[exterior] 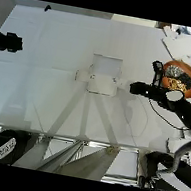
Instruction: Fold the box and place the chain.
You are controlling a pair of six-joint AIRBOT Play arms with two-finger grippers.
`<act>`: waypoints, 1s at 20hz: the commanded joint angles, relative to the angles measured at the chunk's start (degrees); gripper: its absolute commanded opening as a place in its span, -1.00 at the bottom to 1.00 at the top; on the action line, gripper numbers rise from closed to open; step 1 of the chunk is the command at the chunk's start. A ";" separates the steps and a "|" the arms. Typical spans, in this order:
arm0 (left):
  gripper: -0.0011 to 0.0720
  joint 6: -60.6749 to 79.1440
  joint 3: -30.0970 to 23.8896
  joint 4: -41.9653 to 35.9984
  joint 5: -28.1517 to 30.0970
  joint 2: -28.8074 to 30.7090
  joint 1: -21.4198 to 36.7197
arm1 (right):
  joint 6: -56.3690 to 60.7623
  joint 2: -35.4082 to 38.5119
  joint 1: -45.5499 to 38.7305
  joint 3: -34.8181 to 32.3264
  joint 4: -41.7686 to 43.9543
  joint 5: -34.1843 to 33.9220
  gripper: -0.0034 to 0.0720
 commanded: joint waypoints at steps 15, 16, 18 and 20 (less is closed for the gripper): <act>-0.17 0.98 0.02 -7.96 10.51 -0.87 0.09 | 0.00 -0.04 0.07 -0.02 -0.02 -0.09 -0.88; -0.17 0.98 0.02 -8.33 10.45 -1.77 0.09 | 0.00 -0.04 0.07 -0.02 -0.02 -0.07 -0.88; -0.17 0.96 0.02 -9.90 8.26 -4.50 0.07 | 0.00 -0.04 0.07 -0.02 -0.02 -0.07 -0.88; -0.17 1.03 0.02 -13.38 6.10 -7.91 -0.13 | 0.00 -0.04 0.07 -0.02 -0.02 -0.07 -0.88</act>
